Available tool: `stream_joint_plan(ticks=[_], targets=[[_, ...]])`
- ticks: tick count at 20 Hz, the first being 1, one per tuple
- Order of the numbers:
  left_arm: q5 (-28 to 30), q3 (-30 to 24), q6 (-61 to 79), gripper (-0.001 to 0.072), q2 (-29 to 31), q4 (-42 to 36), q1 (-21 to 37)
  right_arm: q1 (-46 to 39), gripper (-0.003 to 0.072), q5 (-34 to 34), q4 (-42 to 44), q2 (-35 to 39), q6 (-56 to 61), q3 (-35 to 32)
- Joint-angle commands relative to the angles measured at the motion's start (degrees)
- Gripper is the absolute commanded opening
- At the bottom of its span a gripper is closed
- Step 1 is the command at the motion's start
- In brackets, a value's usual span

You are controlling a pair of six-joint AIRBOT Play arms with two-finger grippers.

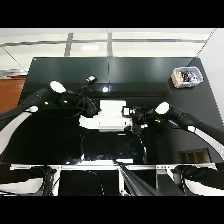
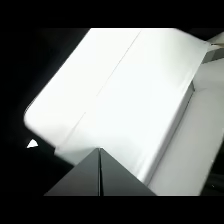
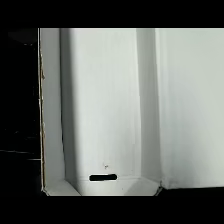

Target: Fold the box and place the chain.

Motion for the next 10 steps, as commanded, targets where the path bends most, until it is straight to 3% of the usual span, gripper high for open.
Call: stream_joint_plan(ticks=[1,3,6,8,9,10], targets=[[-2.5,1.0,-7.4,0.0017,8.0,7.8,3.6,0.0,0.0312,0.0,0.1,0.0,0.0,0.0],[-1.2,-3.1,-7.5,0.0018,16.2,7.6,6.5,0.0,0.0312,0.0,0.1,0.0,0.0,0.0],[2.1,-13.5,-3.7,0.0023,27.7,5.8,10.2,0.0,0.0312,0.0,0.1,0.0,0.0,0.0],[-2.5,-18.0,8.2,0.0023,30.8,5.8,9.8,0.0,0.0312,0.0,0.0,0.0,0.0,0.0],[-3.5,-19.3,13.8,0.0083,30.8,5.7,9.3,0.0,0.0312,0.0,0.1,0.0,0.0,0.0],[-2.7,-20.4,18.9,0.0438,30.4,5.7,8.3,0.0,0.0311,0.0,0.1,0.0,0.0,0.0]])
